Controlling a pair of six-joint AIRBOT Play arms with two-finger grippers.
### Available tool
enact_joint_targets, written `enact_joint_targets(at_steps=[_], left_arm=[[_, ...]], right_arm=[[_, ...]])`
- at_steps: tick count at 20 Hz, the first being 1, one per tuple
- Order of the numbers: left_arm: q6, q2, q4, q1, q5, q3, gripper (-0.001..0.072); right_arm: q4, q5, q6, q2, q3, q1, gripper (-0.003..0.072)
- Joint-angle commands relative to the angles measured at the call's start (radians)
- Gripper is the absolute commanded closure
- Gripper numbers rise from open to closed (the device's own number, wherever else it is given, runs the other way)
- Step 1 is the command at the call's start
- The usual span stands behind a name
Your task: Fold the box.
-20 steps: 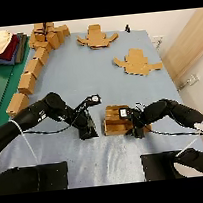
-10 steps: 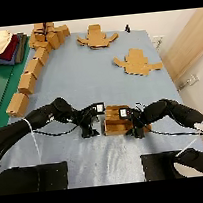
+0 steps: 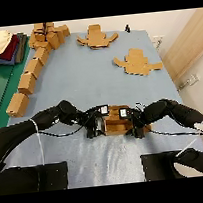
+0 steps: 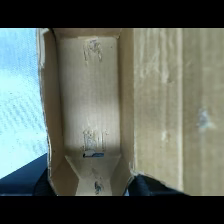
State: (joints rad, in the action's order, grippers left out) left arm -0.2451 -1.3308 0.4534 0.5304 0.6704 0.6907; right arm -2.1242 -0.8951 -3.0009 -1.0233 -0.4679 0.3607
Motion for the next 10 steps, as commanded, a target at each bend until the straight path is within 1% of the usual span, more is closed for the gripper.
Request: enact_joint_targets(at_steps=[1,10], left_arm=[[-0.010,-0.002,-0.010,0.026,-0.038,0.000,0.0008],[0.003,-0.002,-0.008,0.068,-0.026,0.000,0.0008]], right_arm=[[0.000,0.000,0.000,0.000,0.000,0.001,0.0173],[0.000,0.000,0.000,0.000,0.000,0.001,0.0173]])
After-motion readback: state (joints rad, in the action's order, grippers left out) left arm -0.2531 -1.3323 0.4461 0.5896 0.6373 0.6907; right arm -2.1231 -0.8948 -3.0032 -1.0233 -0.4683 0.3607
